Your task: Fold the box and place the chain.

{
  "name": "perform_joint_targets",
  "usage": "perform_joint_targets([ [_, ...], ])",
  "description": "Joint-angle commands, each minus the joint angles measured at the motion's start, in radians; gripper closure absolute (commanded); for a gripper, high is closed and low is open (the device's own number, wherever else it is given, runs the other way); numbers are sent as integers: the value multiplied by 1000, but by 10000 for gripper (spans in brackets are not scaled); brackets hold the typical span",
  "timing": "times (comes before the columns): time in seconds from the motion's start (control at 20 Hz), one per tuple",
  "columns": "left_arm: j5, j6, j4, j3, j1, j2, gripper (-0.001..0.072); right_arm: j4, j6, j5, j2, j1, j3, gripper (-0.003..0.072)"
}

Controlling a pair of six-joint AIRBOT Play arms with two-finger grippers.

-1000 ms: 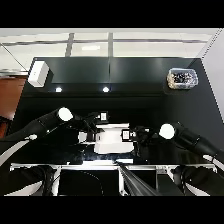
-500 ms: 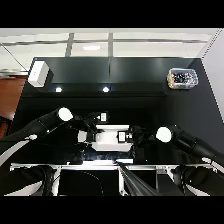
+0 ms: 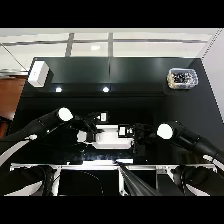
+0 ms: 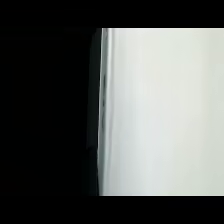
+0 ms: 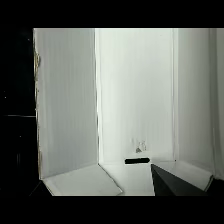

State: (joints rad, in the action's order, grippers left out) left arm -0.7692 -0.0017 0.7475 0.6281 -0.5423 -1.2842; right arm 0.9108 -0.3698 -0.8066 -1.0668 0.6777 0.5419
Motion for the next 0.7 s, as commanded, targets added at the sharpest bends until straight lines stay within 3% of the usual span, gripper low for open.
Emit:
perform_joint_targets([
  [0.0, 2, 1, 0, 0, -1, 0, 680, 18, -12, -10, 0, -15, 2, -21],
  [0.25, 2, 2, 0, 0, -1, 0, 680, 97, 18, -96, 0, -15, 1, -22],
  [0.65, 2, 2, 0, 0, -1, 0, 680, -8, 17, -57, 0, 31, 1, -22],
])
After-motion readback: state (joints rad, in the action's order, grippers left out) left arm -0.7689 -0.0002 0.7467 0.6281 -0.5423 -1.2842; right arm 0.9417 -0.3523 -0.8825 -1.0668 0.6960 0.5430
